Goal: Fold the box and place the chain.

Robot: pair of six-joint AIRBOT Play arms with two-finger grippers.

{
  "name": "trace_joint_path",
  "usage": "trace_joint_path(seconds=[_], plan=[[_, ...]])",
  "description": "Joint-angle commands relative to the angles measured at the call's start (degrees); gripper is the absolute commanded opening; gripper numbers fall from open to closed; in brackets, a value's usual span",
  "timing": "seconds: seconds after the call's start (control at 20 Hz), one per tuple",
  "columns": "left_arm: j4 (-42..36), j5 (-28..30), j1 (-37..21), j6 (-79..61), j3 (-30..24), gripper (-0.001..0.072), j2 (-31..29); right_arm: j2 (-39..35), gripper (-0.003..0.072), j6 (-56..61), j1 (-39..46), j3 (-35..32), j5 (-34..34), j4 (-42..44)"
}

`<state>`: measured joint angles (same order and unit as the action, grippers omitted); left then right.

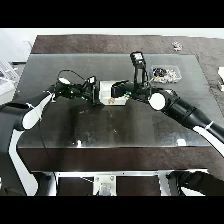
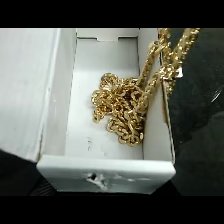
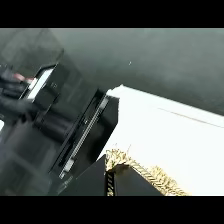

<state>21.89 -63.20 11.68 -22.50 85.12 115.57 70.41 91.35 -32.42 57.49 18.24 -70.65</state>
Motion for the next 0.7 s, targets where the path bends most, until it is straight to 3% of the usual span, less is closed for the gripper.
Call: trace_joint_path(seconds=[0.0,0.4,0.65], plan=[[0.00,-0.04,-0.04,0.00,0.00,0.0352,0.02,0.37,0.0003,0.09,1.05,-0.44,-3.93,0.00],[0.00,0.13,-0.04,-0.02,0.00,0.0352,0.02,0.37,0.0003,-0.57,1.55,3.82,-5.84,-2.51],[0.00,0.13,-0.04,-0.02,0.00,0.0352,0.00,4.33,0.0003,-0.31,1.79,3.41,-3.58,-2.23]])
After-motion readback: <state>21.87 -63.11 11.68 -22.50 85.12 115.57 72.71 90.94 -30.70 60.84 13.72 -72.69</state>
